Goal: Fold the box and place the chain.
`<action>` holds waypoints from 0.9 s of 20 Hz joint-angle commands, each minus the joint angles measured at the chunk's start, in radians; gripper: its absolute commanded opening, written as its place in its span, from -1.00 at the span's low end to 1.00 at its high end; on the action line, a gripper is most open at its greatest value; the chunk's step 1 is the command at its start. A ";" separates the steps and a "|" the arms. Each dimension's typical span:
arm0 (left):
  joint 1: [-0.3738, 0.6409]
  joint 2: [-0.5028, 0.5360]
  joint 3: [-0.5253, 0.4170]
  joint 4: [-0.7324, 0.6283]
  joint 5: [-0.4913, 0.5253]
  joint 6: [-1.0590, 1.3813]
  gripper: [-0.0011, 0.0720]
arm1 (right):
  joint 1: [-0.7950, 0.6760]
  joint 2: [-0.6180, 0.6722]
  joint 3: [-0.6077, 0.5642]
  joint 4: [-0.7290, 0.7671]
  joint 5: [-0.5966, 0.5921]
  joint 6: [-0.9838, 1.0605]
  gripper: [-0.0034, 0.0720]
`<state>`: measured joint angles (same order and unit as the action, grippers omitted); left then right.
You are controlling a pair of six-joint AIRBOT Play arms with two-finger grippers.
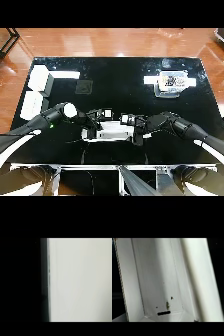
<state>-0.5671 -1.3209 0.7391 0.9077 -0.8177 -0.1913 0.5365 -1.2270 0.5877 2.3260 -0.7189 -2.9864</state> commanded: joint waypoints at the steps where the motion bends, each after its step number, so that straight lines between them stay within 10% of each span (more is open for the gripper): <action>1: 0.000 0.000 0.000 0.000 0.003 0.000 -0.92 | 0.001 0.000 -0.011 -0.002 0.011 0.000 0.94; 18: 0.000 0.000 0.000 0.000 0.005 0.000 -0.92 | 0.002 0.000 -0.013 0.003 0.035 0.000 0.94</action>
<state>-0.5671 -1.3209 0.7391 0.9077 -0.8120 -0.1917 0.5377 -1.2266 0.5766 2.3287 -0.6842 -2.9868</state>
